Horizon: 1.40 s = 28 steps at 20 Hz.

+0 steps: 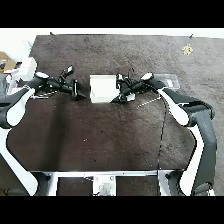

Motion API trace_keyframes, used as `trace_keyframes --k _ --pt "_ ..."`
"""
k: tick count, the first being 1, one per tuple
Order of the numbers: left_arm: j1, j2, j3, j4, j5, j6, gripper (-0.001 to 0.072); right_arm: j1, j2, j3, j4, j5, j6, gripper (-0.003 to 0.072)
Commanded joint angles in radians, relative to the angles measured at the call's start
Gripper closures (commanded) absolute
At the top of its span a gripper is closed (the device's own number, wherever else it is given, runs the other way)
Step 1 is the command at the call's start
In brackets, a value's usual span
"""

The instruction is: Fold the box and place the chain.

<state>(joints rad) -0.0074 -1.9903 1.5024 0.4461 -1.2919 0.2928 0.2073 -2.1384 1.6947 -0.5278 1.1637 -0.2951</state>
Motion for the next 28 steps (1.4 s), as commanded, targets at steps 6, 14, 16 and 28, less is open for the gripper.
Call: trace_keyframes --k 6,14,16,28 --pt "-0.046 -0.009 -0.003 -0.008 0.018 0.135 -0.0011 -0.001 0.000 0.000 0.000 0.000 0.000 0.0308" --pt "-0.052 -0.013 -0.003 -0.014 0.035 0.161 -0.0011 -0.001 0.000 0.000 0.000 0.000 0.000 0.0308" --pt "-0.052 -0.026 -0.003 -0.040 0.029 0.169 -0.0011 -0.001 0.000 0.000 0.000 0.000 0.000 0.0308" --pt "-0.102 -0.065 -0.002 -0.064 0.091 0.211 -0.0011 -0.001 0.000 0.000 0.000 0.000 0.000 0.0308"
